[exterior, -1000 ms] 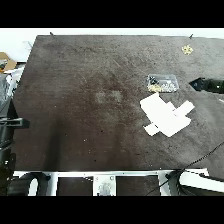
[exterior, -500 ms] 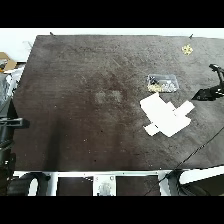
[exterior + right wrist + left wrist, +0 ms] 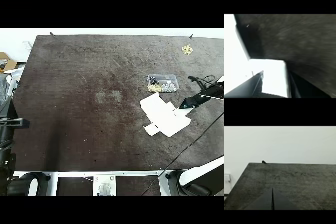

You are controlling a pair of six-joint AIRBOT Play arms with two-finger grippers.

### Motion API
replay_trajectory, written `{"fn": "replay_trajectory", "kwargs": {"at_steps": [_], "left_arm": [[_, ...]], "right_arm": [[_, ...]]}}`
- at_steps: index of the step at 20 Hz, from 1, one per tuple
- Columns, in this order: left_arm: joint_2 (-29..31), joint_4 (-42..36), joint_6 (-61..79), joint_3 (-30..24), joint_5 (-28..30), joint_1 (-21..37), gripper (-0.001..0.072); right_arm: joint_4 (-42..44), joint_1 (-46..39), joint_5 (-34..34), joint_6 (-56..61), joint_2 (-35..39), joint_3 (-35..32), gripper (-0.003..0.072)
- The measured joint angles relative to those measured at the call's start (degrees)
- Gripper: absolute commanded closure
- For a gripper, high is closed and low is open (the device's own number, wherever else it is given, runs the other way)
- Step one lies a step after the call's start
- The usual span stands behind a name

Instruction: Fold the box and place the chain.

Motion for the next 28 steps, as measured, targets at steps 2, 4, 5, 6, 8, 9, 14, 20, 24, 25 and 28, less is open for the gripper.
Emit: {"fn": "replay_trajectory", "kwargs": {"at_steps": [2, 4, 5, 6, 8, 9, 14, 20, 24, 25, 28], "left_arm": [[0.0, 0.0, 0.0, 0.0, 0.0, 0.0, 0.0698], [0.0, 0.0, 0.0, 0.0, 0.0, 0.0, 0.0698], [0.0, 0.0, 0.0, 0.0, 0.0, 0.0, 0.0698], [0.0, 0.0, 0.0, 0.0, 0.0, 0.0, 0.0698], [0.0, 0.0, 0.0, 0.0, 0.0, 0.0, 0.0699], [0.0, 0.0, 0.0, 0.0, 0.0, 0.0, 0.0698], [0.0, 0.0, 0.0, 0.0, 0.0, 0.0, 0.0699], [0.0, 0.0, 0.0, 0.0, 0.0, 0.0, 0.0698], [0.0, 0.0, 0.0, 0.0, 0.0, 0.0, 0.0698], [0.0, 0.0, 0.0, 0.0, 0.0, 0.0, 0.0698], [0.0, 0.0, 0.0, 0.0, -0.3, 0.0, 0.0698]], "right_arm": [[0.8, 0.2, 2.1, -1.7, -0.7, -0.3, 0.0394], [0.9, 0.3, 4.6, -2.8, -1.2, -0.6, 0.0494], [1.2, 0.3, 5.8, -3.3, -1.3, -0.7, 0.058], [1.9, 0.3, 7.1, -3.9, -1.4, -0.7, 0.062], [4.2, 0.2, 9.9, -5.0, -1.3, -0.8, 0.0683], [6.0, -0.1, 11.4, -5.4, -1.1, -0.8, 0.0683], [19.5, -1.3, 15.1, -5.0, 3.3, -5.3, 0.0684], [31.4, 2.9, 9.6, -4.4, 15.3, -25.4, 0.0684], [45.3, 10.5, -7.8, -4.4, 25.4, -42.7, 0.0684], [48.3, 13.0, -11.9, -4.5, 26.8, -45.3, 0.0684], [54.1, 21.3, -22.6, -4.5, 29.3, -49.4, 0.0684]]}}
